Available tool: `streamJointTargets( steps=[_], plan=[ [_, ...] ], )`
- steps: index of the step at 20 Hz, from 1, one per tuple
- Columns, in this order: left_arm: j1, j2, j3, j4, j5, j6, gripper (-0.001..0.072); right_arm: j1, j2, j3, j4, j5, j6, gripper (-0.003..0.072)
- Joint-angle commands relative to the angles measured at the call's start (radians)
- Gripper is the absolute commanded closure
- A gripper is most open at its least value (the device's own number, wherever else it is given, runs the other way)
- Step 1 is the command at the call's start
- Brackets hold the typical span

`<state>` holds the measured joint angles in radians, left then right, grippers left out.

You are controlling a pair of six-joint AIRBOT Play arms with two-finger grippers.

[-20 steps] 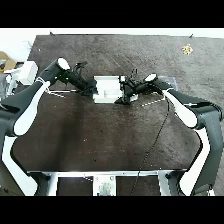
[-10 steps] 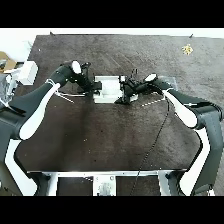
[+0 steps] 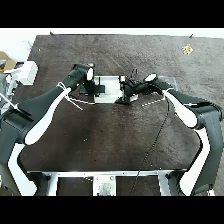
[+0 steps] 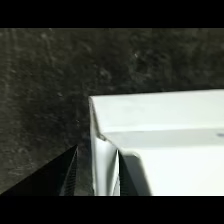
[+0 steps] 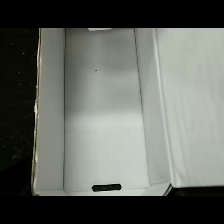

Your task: Fold the box and place the chain.

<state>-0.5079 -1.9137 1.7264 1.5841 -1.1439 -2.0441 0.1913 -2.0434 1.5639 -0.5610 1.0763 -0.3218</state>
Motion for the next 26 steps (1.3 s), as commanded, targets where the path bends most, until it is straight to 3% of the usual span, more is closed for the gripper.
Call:
streamJointTargets(
  steps=[1, 15, 17, 18, 19, 20, 25, 26],
  plan=[
    [-0.020, -0.014, 0.011, 0.059, -0.001, -0.046, 0.0439, 0.001, 0.000, 0.000, 0.000, 0.000, 0.000, 0.0094],
    [-0.043, -0.056, 0.037, 0.101, -0.020, -0.155, 0.0479, 0.001, 0.000, 0.000, 0.000, 0.000, 0.000, 0.0094],
    [-0.043, -0.056, 0.038, 0.101, -0.010, -0.154, 0.0591, 0.001, 0.000, 0.000, 0.000, 0.000, 0.000, 0.0094],
    [-0.043, -0.056, 0.038, 0.101, -0.011, -0.154, 0.0601, 0.001, -0.001, 0.000, 0.000, 0.000, 0.000, 0.0094],
    [-0.043, -0.056, 0.038, 0.104, -0.017, -0.154, 0.0687, 0.001, -0.001, 0.000, 0.000, 0.000, 0.000, 0.0094],
    [-0.043, -0.056, 0.038, 0.111, -0.024, -0.154, 0.0699, 0.001, 0.000, 0.000, 0.000, 0.000, 0.000, 0.0094],
    [-0.043, -0.056, 0.039, 0.110, -0.015, -0.146, 0.0683, 0.001, 0.000, 0.000, 0.000, 0.000, 0.000, 0.0094],
    [-0.043, -0.056, 0.041, 0.105, -0.017, -0.133, 0.0491, 0.001, 0.000, 0.000, 0.000, 0.000, 0.000, 0.0094]
  ],
)
